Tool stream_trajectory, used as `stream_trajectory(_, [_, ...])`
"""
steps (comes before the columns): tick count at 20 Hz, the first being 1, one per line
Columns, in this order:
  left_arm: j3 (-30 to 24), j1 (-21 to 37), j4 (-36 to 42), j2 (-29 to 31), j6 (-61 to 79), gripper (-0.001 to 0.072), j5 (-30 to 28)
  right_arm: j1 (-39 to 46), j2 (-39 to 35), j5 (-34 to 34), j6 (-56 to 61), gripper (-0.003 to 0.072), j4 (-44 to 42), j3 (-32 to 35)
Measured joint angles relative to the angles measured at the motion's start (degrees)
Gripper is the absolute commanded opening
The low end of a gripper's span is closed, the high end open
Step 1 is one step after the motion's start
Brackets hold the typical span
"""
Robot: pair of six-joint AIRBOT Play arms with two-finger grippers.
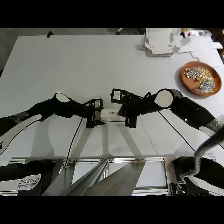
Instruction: Fold the box and place the chain.
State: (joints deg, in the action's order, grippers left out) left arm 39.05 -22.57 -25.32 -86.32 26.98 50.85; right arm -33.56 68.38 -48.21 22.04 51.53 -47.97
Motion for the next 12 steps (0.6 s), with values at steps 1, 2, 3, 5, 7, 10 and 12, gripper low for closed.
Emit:
stream_trajectory(1, [0.0,0.0,0.0,0.0,0.0,0.0204,0.0,0.0,0.1,0.4,0.0,0.0023,-0.2,0.1])
stream_trajectory(2, [0.0,0.0,0.0,0.0,0.0,0.0204,0.0,0.0,0.1,0.6,0.2,0.0023,-0.2,0.3])
stream_trajectory(3, [0.0,0.0,0.0,0.0,0.0,0.0204,0.0,0.0,0.1,0.9,0.2,0.0023,-0.3,0.5])
stream_trajectory(5, [0.0,0.0,0.0,0.0,0.0,0.0204,0.0,0.0,0.2,1.1,0.3,0.0023,-0.6,1.4])
stream_trajectory(7, [0.0,0.0,0.0,0.0,0.0,0.0204,0.0,0.0,0.2,1.3,0.4,0.0023,-0.8,2.5])
stream_trajectory(10, [0.0,0.0,0.0,0.0,0.0,0.0204,0.0,0.0,0.2,1.9,0.4,0.0023,-1.2,3.7])
stream_trajectory(12, [0.0,0.0,0.0,0.0,0.0,0.0204,0.0,0.0,0.2,1.9,0.4,0.0022,-1.4,4.4])
